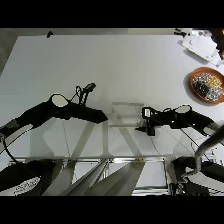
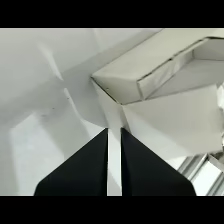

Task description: Fold the box and place the chain.

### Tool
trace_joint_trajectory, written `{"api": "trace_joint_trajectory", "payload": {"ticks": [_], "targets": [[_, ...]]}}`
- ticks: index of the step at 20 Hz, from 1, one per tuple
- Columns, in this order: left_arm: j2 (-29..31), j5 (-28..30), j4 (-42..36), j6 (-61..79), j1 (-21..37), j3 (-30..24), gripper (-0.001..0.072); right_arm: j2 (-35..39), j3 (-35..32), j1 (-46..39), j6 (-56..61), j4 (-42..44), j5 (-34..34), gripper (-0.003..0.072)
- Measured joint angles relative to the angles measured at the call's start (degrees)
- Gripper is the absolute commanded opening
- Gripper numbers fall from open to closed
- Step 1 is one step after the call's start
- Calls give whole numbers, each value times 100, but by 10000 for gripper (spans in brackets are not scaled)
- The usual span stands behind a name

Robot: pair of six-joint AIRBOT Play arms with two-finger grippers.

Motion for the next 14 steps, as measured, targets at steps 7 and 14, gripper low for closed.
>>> {"api": "trace_joint_trajectory", "payload": {"ticks": [7,14], "targets": [[-2,-42,-271,48,-269,79,374,0,0,2,2,0,0,292],[-50,238,-343,48,-577,214,576,0,0,2,0,0,0,292]]}}
